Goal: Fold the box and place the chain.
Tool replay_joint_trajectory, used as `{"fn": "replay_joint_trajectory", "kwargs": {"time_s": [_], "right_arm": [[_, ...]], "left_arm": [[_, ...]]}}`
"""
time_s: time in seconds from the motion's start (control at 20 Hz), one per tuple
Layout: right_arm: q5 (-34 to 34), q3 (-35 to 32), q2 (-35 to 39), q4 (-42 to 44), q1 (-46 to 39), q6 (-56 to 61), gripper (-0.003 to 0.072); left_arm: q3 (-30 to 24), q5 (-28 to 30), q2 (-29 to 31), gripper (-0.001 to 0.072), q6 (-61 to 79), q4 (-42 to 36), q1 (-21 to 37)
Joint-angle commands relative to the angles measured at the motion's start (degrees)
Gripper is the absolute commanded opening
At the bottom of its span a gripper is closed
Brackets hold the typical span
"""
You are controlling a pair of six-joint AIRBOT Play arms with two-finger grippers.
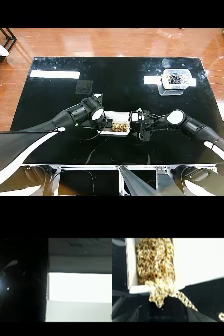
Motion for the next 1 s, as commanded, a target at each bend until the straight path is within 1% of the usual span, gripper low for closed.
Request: {"fn": "replay_joint_trajectory", "kwargs": {"time_s": [0.0, 0.35, 0.5, 0.7, 0.95], "right_arm": [[-1.75, -0.09, -2.21, 7.54, 0.31, -6.95, 0.0703], [-5.70, -0.07, -4.57, 8.26, 0.31, -8.20, 0.0703], [-5.75, -0.07, -5.55, 8.52, 0.31, -8.20, 0.0703], [-6.03, -0.04, -5.68, 11.17, 0.31, -8.13, 0.0702], [-6.62, -0.04, -5.68, 11.21, 0.31, -6.14, 0.0701]], "left_arm": [[-0.02, 0.04, -0.02, 0.0024, 0.00, 0.04, 0.00], [-0.02, -0.02, -0.02, 0.0024, 0.00, 0.02, 0.00], [-0.02, 0.00, -0.02, 0.0024, 0.02, 0.02, 0.00], [-0.02, -0.02, -0.02, 0.0024, 0.00, 0.02, 0.00], [-0.02, 0.00, -0.02, 0.0024, 0.02, 0.02, 0.00]]}}
